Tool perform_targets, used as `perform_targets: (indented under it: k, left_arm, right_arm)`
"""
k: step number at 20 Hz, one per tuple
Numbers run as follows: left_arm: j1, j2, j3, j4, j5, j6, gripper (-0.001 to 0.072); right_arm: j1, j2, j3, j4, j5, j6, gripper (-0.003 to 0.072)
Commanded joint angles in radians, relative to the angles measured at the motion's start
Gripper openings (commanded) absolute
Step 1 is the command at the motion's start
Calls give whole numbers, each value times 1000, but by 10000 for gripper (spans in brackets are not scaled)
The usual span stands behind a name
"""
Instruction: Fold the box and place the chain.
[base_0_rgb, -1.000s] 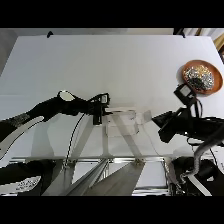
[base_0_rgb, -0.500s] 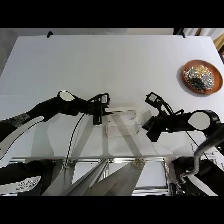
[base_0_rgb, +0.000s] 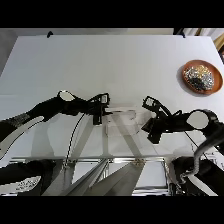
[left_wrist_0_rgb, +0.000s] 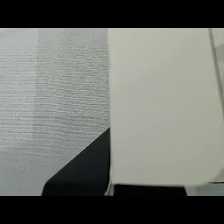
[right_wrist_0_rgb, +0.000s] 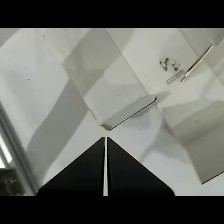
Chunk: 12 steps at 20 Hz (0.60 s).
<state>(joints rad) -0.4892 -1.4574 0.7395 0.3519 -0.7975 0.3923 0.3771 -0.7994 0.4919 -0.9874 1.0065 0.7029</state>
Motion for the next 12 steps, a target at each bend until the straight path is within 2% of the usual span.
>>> perform_targets:
  k: [1, 2, 3, 5, 8, 9, 11, 12]
  left_arm:
    - [-1, 0, 0, 0, 1, 0, 10]
    - [-1, 0, 0, 0, 1, 0, 10]
    - [-1, 0, 0, 0, 0, 0, 10]
    - [0, 0, 0, 0, 0, 0, 10]
    - [-1, 0, 0, 0, 1, 0, 10]
    - [-1, 0, 0, 0, 0, 0, 10]
    - [-1, 0, 0, 0, 0, 0, 10]
    - [0, 0, 0, 0, 1, 0, 10]
  right_arm:
    - [41, -1, -2, -83, -97, -121, 206]
    - [83, -1, -5, -139, -138, -154, 356]
    - [135, -1, -10, -198, -180, -177, 440]
    - [255, 0, -29, -271, -254, -182, 462]
    - [370, -1, -53, -273, -322, -188, 488]
    - [380, -1, -65, -273, -345, -188, 561]
    - [384, -1, -106, -273, -373, -188, 584]
    - [384, -1, -126, -273, -374, -188, 665]
